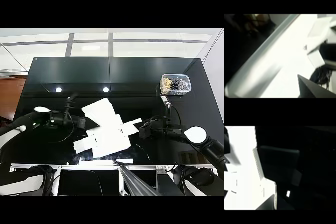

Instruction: Fold the box and place the chain.

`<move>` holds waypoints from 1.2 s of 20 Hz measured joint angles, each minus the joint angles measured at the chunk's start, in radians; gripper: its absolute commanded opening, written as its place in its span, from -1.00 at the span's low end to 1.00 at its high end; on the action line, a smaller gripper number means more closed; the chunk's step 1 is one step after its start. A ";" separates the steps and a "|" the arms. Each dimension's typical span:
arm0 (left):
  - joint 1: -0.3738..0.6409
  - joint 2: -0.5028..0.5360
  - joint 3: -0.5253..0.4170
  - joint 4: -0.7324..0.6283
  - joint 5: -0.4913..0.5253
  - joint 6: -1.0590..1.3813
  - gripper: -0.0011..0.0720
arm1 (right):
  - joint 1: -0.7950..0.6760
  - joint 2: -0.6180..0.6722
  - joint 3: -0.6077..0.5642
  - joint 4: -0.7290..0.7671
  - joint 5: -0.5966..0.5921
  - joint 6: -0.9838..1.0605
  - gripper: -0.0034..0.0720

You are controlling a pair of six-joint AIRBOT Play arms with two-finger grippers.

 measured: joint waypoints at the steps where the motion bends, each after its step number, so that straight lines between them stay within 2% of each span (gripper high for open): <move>1: -0.009 -0.026 0.032 0.027 -0.031 0.015 0.90 | 0.000 0.000 0.000 -0.001 0.005 0.000 -0.83; 3: -0.015 -0.063 0.085 0.073 -0.081 0.034 0.89 | 0.001 0.000 0.000 -0.005 0.011 0.000 -0.84; 4: -0.016 -0.075 0.106 0.092 -0.105 0.040 0.81 | 0.001 0.000 0.000 -0.007 0.014 0.000 -0.83; 7: -0.018 -0.099 0.148 0.151 -0.159 0.053 0.38 | 0.001 0.000 0.000 -0.022 0.019 0.000 -0.84; 9: -0.018 -0.106 0.161 0.201 -0.176 0.056 0.35 | 0.001 0.000 0.000 -0.027 0.021 0.000 -0.84; 10: -0.018 -0.109 0.164 0.219 -0.185 0.056 0.22 | 0.001 0.000 0.000 -0.029 0.021 0.000 -0.83; 11: -0.019 -0.111 0.167 0.233 -0.187 0.056 -0.02 | 0.001 0.000 0.000 -0.031 0.022 0.000 -0.84; 14: -0.024 -0.118 0.171 0.223 -0.198 0.048 -0.06 | 0.001 0.000 0.000 -0.034 0.018 0.000 -0.83; 15: -0.027 -0.122 0.171 0.220 -0.201 0.045 -0.25 | 0.001 0.000 0.000 -0.034 0.015 -0.001 -0.84; 16: -0.031 -0.127 0.172 0.223 -0.203 0.040 -0.62 | 0.001 0.000 0.000 -0.034 0.014 -0.001 -0.83; 17: -0.034 -0.131 0.172 0.224 -0.203 0.040 -0.76 | 0.001 0.000 0.000 -0.034 0.011 -0.001 -0.83; 19: -0.037 -0.137 0.172 0.227 -0.206 0.039 -0.85 | 0.001 0.000 0.000 -0.035 0.011 -0.001 -0.81; 20: -0.038 -0.140 0.173 0.228 -0.206 0.039 -0.88 | 0.001 0.000 0.000 -0.039 0.009 -0.001 -0.70; 21: -0.038 -0.140 0.175 0.230 -0.210 0.038 -0.88 | 0.001 0.000 0.000 -0.045 0.008 0.000 0.24; 22: -0.037 -0.142 0.177 0.238 -0.205 0.034 -0.88 | 0.000 0.000 0.000 -0.058 0.007 0.000 0.89; 24: -0.035 -0.142 0.187 0.239 -0.217 0.034 -0.88 | -0.011 0.000 0.008 -0.101 0.019 0.000 0.94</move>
